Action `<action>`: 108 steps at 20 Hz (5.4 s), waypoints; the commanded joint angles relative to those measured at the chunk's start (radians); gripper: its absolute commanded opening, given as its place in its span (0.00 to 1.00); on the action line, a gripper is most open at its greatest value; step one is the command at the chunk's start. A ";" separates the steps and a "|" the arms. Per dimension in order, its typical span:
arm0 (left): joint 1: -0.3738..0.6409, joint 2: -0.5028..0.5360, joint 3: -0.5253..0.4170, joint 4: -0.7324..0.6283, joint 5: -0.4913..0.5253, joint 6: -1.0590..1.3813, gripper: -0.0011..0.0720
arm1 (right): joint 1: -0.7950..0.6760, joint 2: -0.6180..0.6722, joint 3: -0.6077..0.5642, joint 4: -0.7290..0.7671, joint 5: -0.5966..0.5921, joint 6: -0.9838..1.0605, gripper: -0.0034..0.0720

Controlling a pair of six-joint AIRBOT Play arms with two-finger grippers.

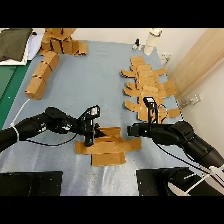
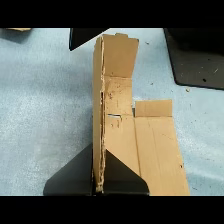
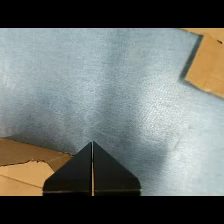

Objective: Fold the box.

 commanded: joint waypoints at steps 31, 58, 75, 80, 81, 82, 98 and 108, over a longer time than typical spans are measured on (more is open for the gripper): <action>0.001 0.000 0.000 0.053 0.020 -0.052 0.03 | 0.002 0.001 0.001 0.040 -0.084 -0.066 0.05; 0.001 0.000 0.000 0.050 0.017 -0.052 0.03 | 0.784 -0.119 -0.085 -0.359 -0.037 -0.368 0.82; 0.001 0.000 0.000 0.050 0.018 -0.052 0.03 | 0.783 -0.062 -0.010 -0.563 -0.115 -0.103 0.82; 0.001 0.000 0.000 0.050 0.017 -0.052 0.03 | 0.758 -0.055 -0.010 -0.624 -0.114 -0.105 0.99; 0.001 0.000 0.000 0.050 0.018 -0.052 0.03 | 0.744 -0.049 -0.010 -0.614 -0.118 -0.106 0.99; 0.001 0.000 0.000 0.050 0.018 -0.052 0.03 | 0.735 -0.042 -0.010 -0.615 -0.120 -0.127 0.99; 0.001 0.000 0.000 0.050 0.017 -0.052 0.03 | 0.303 0.031 -0.050 -0.081 0.053 -0.896 0.99; 0.001 0.000 0.000 0.050 0.017 -0.053 0.03 | 0.128 0.030 -0.049 0.249 0.039 -1.320 0.99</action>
